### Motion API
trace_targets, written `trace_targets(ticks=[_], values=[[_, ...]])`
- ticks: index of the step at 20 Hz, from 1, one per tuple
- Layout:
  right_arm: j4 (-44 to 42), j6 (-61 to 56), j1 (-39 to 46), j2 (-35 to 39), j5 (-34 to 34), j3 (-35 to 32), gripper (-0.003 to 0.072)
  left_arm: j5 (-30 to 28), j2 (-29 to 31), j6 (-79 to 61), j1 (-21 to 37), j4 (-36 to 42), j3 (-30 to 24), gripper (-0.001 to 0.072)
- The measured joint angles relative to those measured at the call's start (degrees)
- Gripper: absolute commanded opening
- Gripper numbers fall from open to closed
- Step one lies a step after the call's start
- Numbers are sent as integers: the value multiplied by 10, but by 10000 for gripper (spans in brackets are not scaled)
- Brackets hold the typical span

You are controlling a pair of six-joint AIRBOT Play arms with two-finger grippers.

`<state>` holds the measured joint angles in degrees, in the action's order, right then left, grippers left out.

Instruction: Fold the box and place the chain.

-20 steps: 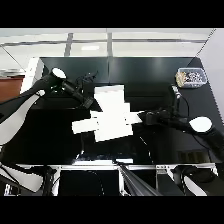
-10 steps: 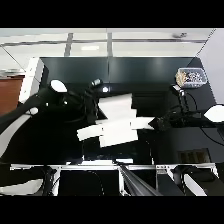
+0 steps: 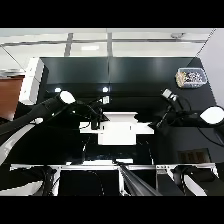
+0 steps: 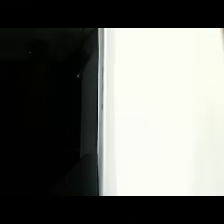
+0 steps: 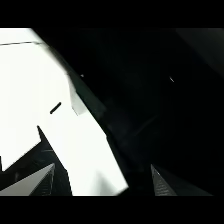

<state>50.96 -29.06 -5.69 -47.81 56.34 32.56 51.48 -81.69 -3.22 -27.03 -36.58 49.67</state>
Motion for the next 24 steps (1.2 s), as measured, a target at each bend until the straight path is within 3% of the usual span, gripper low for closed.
trace_targets(ticks=[9, 24], values=[[-11, 137, -143, -16, -105, -70, 711, -5, -34, -12, 0, 13, -7, 25], [24, 229, -176, -64, -96, -90, 710, -3, -37, -13, 0, 13, -7, 25]])
